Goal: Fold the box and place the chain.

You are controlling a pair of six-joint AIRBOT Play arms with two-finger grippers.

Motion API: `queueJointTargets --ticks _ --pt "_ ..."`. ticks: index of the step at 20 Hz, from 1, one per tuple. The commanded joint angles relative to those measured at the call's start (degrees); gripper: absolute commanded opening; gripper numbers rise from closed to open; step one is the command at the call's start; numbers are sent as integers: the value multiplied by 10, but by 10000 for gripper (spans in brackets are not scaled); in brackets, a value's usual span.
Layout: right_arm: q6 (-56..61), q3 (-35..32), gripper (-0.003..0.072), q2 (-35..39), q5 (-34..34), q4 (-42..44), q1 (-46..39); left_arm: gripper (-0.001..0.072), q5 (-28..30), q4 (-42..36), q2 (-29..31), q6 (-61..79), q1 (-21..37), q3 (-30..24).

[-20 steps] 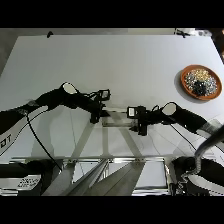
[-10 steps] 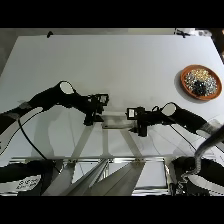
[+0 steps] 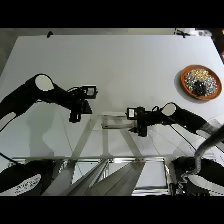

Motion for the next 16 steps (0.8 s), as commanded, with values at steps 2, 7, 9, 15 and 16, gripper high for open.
queueJointTargets --ticks 2,7,9,15,16 --pt "0 0 294 0 0 0 0 9 -68 -70 22 -12 -36 0" --pt "0 0 294 0 0 0 0 6 0 -179 -24 20 -122 0" --pt "0 0 294 0 0 0 0 5 102 -230 -43 20 -132 0" --pt "0 0 294 0 0 0 0 5 359 -282 -83 -65 -130 0" --pt "0 0 294 0 0 0 0 5 358 -281 -97 -73 -130 0"
